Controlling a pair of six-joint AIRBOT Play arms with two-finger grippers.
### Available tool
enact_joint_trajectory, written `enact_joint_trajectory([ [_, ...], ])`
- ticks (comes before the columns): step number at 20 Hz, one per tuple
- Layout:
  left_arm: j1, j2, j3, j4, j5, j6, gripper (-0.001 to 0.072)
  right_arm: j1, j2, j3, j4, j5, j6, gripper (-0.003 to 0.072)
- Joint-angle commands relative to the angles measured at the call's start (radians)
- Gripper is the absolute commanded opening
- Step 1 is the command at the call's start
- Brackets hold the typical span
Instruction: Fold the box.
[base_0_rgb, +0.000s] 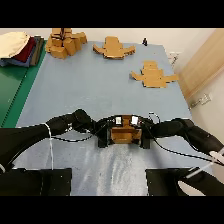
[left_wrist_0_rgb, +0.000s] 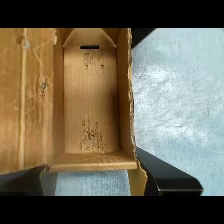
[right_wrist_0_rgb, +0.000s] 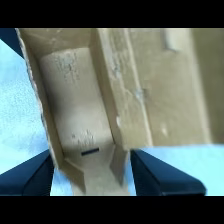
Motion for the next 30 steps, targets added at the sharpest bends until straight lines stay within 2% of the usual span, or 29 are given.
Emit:
enact_joint_trajectory([
  [1,0.0,0.001,0.001,0.0,-0.002,0.001,0.0517,0.0,0.111,0.002,-0.057,-0.077,0.09,0.072],
  [7,0.0,0.001,0.001,0.0,-0.002,0.001,0.0516,0.0,0.279,0.002,-0.028,-0.298,0.107,0.072],
  [10,0.0,0.001,0.001,0.0,-0.001,0.001,0.0517,0.001,0.311,0.002,0.063,-0.427,0.107,0.072],
  [13,0.0,0.001,0.001,0.0,-0.002,0.001,0.0517,0.003,0.311,0.002,0.134,-0.467,0.129,0.072],
  [15,0.0,0.001,0.001,0.0,-0.001,0.001,0.0517,0.004,0.311,0.002,0.164,-0.479,0.456,0.072],
  [17,0.0,0.001,0.001,0.0,0.0,0.006,0.0517,0.004,0.311,0.002,0.164,-0.441,0.697,0.072],
  [20,0.01,0.009,0.006,0.021,-0.01,0.004,0.0517,0.003,0.311,0.002,0.168,-0.311,0.885,0.072],
  [26,0.043,0.085,0.005,0.261,-0.064,-0.206,0.0517,0.003,0.311,0.002,0.167,-0.087,1.138,0.072],
  [30,0.045,0.075,-0.025,0.227,-0.057,-0.171,0.0517,0.003,0.311,0.002,0.166,-0.063,1.215,0.072],
])
